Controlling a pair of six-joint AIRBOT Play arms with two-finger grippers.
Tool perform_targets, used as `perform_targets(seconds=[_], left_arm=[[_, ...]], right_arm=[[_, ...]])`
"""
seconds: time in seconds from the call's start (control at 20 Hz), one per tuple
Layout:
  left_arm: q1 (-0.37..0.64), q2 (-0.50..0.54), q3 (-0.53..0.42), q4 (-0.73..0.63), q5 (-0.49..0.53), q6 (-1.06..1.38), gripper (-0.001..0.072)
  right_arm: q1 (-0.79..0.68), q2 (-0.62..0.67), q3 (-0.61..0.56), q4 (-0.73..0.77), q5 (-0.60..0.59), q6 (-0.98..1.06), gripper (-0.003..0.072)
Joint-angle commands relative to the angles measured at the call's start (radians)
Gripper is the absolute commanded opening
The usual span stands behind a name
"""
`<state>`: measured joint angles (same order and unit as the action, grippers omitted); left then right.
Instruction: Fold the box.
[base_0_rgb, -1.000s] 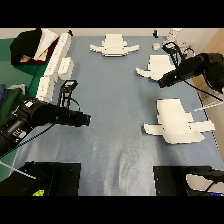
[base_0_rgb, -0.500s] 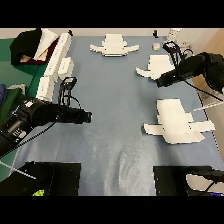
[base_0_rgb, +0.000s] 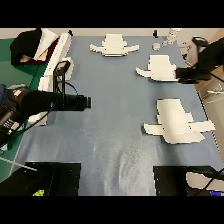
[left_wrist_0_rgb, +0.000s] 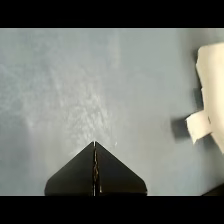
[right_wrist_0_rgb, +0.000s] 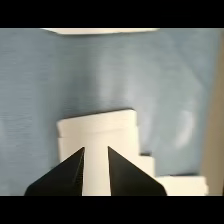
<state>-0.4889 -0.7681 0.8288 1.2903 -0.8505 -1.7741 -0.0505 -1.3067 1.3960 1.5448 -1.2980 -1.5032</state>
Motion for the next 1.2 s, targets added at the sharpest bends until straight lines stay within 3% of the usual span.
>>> perform_targets(seconds=[0.0,0.05,0.1,0.2,0.4,0.5,0.65,1.0,1.1,1.15], left_arm=[[0.052,-0.048,0.089,-0.037,0.003,0.048,0.0103],[0.054,-0.067,0.093,-0.053,0.002,0.056,0.0399],[0.054,-0.091,0.093,-0.082,0.001,0.057,0.0565],[0.054,-0.14,0.093,-0.137,0.004,0.057,0.0563],[0.054,-0.204,0.093,-0.197,-0.033,0.058,0.0563],[0.054,-0.206,0.093,-0.198,-0.052,0.058,0.0563],[0.054,-0.205,0.093,-0.204,-0.066,0.057,0.0562],[0.054,-0.205,0.093,-0.241,-0.079,0.058,0.0563],[0.054,-0.205,0.093,-0.251,-0.084,0.058,0.0563],[0.054,-0.205,0.093,-0.251,-0.085,0.058,0.0563]], right_arm=[[-0.208,-0.004,0.011,-0.166,-0.158,0.039,0.0245],[-0.283,-0.011,-0.026,-0.163,-0.158,0.033,0.0373],[-0.366,-0.026,-0.064,-0.161,-0.151,0.0,0.0461],[-0.528,-0.084,-0.101,-0.102,-0.141,-0.093,0.0461],[-0.807,-0.218,-0.08,0.332,-0.142,-0.349,0.0461],[-0.874,-0.272,-0.058,0.352,-0.178,-0.424,0.0455],[-0.901,-0.35,-0.058,0.412,-0.248,-0.576,0.041],[-0.862,-0.417,-0.058,0.42,-0.294,-0.603,0.0399],[-0.846,-0.416,-0.058,0.431,-0.313,-0.604,0.0213],[-0.838,-0.416,-0.058,0.437,-0.319,-0.603,0.0199]])
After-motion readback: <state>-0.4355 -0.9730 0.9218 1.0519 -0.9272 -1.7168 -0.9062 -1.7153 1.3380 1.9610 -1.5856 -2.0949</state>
